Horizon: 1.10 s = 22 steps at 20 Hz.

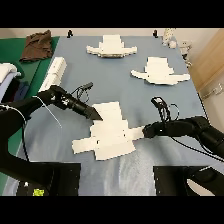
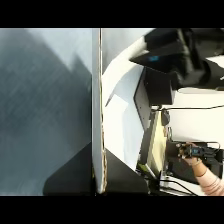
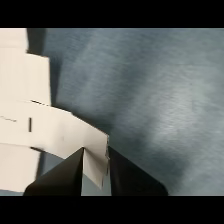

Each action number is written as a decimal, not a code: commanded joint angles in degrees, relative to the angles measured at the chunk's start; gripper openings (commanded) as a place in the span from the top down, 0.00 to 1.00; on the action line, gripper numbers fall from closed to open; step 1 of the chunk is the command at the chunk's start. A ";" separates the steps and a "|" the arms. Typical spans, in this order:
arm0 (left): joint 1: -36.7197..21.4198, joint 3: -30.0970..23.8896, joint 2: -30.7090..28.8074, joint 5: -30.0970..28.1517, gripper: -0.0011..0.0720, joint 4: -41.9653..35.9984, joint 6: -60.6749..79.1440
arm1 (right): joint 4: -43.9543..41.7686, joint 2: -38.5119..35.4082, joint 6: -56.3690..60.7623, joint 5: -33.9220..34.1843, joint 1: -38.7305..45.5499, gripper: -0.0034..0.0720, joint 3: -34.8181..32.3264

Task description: Fold the box.

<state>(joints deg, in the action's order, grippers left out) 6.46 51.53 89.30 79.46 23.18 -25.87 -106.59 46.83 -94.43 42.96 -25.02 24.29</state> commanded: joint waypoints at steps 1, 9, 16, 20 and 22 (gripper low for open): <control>1.60 0.24 -1.95 0.96 0.97 -3.93 17.49 | 23.26 0.00 18.34 0.24 0.07 0.63 0.15; 12.22 -5.99 -17.29 -17.40 0.97 -0.11 33.05 | 33.99 -0.11 37.29 1.07 0.76 0.63 11.85; 21.99 -20.02 -32.13 -35.56 0.97 -0.50 37.27 | 34.12 0.72 40.22 1.03 0.74 0.63 13.66; 23.82 -21.97 -32.11 -38.25 0.97 -1.60 37.51 | 33.24 1.07 40.50 1.05 0.74 0.65 13.66; 23.82 -22.29 -32.06 -39.06 0.97 -2.64 38.40 | 32.39 1.07 40.48 1.05 0.72 0.65 13.66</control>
<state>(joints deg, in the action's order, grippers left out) 29.39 30.50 57.82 43.20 21.87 11.33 -73.12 47.81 -54.30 44.03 -24.29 37.85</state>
